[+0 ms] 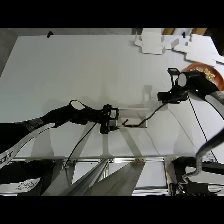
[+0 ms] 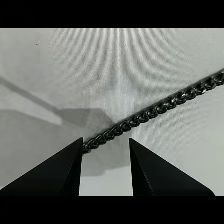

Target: Fold the box and place the chain.

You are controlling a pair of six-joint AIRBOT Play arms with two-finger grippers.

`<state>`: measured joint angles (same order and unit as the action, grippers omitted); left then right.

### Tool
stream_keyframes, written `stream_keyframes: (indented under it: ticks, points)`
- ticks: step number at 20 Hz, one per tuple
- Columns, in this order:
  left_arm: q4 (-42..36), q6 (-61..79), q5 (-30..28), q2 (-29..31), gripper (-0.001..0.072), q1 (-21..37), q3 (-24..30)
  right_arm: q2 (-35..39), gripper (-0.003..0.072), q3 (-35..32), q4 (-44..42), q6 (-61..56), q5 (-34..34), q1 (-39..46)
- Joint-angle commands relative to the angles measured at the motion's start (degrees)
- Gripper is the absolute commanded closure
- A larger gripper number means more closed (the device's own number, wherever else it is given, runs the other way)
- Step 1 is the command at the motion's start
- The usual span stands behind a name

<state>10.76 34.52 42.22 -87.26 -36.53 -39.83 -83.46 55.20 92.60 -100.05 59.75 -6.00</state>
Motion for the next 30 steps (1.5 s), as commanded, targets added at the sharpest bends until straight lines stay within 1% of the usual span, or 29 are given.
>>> stream_keyframes:
  ticks: [1, 2, 3, 4, 5, 6, 7, 9, 12, 14, 18, 22, 26, 30]
  points:
    - [0.0, 0.0, 0.0, 0.0, 0.0438, 0.0, 0.0, -1.7, 0.0401, 0.0, -0.1, 0.0, 1.7, 0.0]
    - [0.0, 0.0, 0.0, 0.0, 0.0438, 0.0, 0.0, -1.8, 0.0430, 0.0, -0.1, 0.0, 2.0, 0.0]
    - [0.0, 0.0, 0.0, 0.0, 0.0438, 0.0, 0.0, -1.8, 0.0504, 0.0, 0.0, 0.0, 2.0, 0.0]
    - [0.0, 0.0, 0.0, 0.0, 0.0438, 0.0, 0.0, -1.8, 0.0537, 0.0, 0.0, 0.0, 2.0, 0.0]
    - [0.0, 0.0, 0.0, 0.0, 0.0438, 0.0, 0.0, -1.8, 0.0551, 0.0, 0.0, 0.0, 1.9, 0.0]
    - [0.0, 0.0, 0.0, 0.0, 0.0438, 0.0, 0.0, -1.8, 0.0638, 0.0, 0.0, 0.0, 2.0, 0.0]
    - [0.0, 0.0, 0.0, 0.0, 0.0438, 0.0, 0.0, -1.7, 0.0667, 0.0, -0.2, 0.5, 2.4, 0.0]
    - [0.0, 0.0, 0.0, 0.0, 0.0438, 0.0, 0.0, -0.7, 0.0675, 0.0, -1.0, 3.6, 4.4, 0.0]
    - [0.0, 0.0, 0.0, 0.0, 0.0438, 0.0, 0.0, 5.0, 0.0675, 0.0, -1.2, 5.6, 5.6, -0.1]
    - [0.0, 0.0, 0.0, 0.0, 0.0438, 0.0, 0.0, 10.5, 0.0675, 0.0, -1.7, 6.6, 6.7, -0.1]
    - [0.0, 0.0, 0.0, 0.0, 0.0438, 0.0, 0.0, 22.4, 0.0675, 0.0, -6.4, 10.6, 11.1, -0.1]
    - [0.0, 0.0, 0.0, 0.0, 0.0438, 0.0, 0.0, 34.0, 0.0675, 0.0, -15.1, 13.1, 14.4, -1.2]
    - [0.0, 0.0, 0.0, 0.0, 0.0438, 0.0, 0.0, 42.2, 0.0675, 0.0, -15.3, 9.0, 16.0, -11.1]
    - [0.0, 0.0, 0.0, 0.0, 0.0438, 0.0, 0.0, 45.6, 0.0675, 0.0, -14.3, 2.0, 13.9, -22.7]
